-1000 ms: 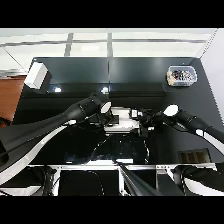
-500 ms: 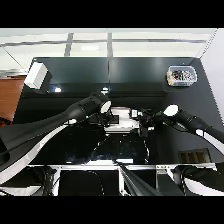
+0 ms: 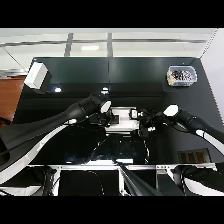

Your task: Fold the box and place the chain.

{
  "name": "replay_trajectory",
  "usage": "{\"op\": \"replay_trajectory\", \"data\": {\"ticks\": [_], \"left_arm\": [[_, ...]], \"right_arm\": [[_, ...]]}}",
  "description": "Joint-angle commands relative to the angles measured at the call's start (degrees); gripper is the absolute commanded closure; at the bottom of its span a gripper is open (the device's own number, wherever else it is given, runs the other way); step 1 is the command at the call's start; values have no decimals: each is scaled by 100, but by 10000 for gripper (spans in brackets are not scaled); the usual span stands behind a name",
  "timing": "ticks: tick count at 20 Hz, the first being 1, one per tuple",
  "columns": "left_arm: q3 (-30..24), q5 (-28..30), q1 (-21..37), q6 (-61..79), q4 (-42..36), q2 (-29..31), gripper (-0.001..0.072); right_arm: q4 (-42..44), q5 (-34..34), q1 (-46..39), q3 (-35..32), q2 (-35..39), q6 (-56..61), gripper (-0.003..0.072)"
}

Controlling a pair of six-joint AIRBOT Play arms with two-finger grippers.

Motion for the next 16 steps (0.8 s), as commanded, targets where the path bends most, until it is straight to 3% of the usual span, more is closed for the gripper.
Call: {"op": "replay_trajectory", "data": {"ticks": [1,5,8,9,10,11,14,16], "left_arm": [[4,-256,4,-4,133,0,685],[4,-256,4,-2,157,0,684],[4,-260,7,-2,157,0,684],[4,-262,7,-2,157,0,685],[4,-258,4,-4,157,0,685],[4,-258,4,-4,155,0,685],[4,-247,4,-4,144,0,685],[4,-249,4,-4,131,0,685]], "right_arm": [[-297,101,-11,11,337,262,34],[-1156,420,-11,11,949,485,34],[-1158,391,-9,9,975,487,36],[-1154,402,-9,9,975,487,131],[-1156,492,-9,9,975,481,422],[-1137,540,-4,2,975,444,505],[-734,446,7,-2,901,426,511],[-282,415,9,-2,780,426,580]]}}
